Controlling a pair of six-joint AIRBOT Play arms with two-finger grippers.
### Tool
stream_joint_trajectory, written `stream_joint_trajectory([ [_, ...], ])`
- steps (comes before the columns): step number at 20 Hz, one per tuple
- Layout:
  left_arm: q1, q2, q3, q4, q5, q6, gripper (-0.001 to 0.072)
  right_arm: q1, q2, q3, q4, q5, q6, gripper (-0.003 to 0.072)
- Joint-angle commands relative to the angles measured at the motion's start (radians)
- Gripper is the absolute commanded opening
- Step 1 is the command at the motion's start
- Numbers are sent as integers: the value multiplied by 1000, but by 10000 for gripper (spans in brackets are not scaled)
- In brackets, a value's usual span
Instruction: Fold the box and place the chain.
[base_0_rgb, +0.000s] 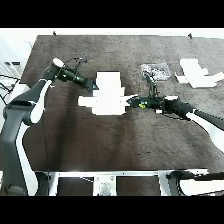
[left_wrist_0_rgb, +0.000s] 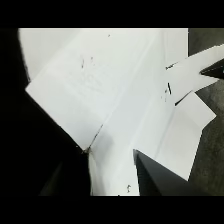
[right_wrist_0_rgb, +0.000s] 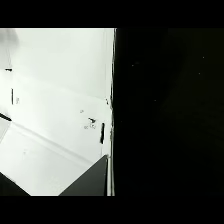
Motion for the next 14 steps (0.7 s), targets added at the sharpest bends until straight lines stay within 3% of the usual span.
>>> stream_joint_trajectory([
  [1, -19, -24, 1, -19, -20, 30, 490, 1, -2, 0, -2, 0, 0, 19],
  [3, -34, -30, 1, -23, -16, 51, 480, 1, -2, 0, -2, 0, 0, 19],
  [4, -34, -32, 1, -32, -11, 53, 376, 1, -2, 0, -2, 0, 0, 19],
  [14, -27, -31, 30, -39, -18, 64, 370, 1, -2, 0, -13, 1, -1, 19],
])
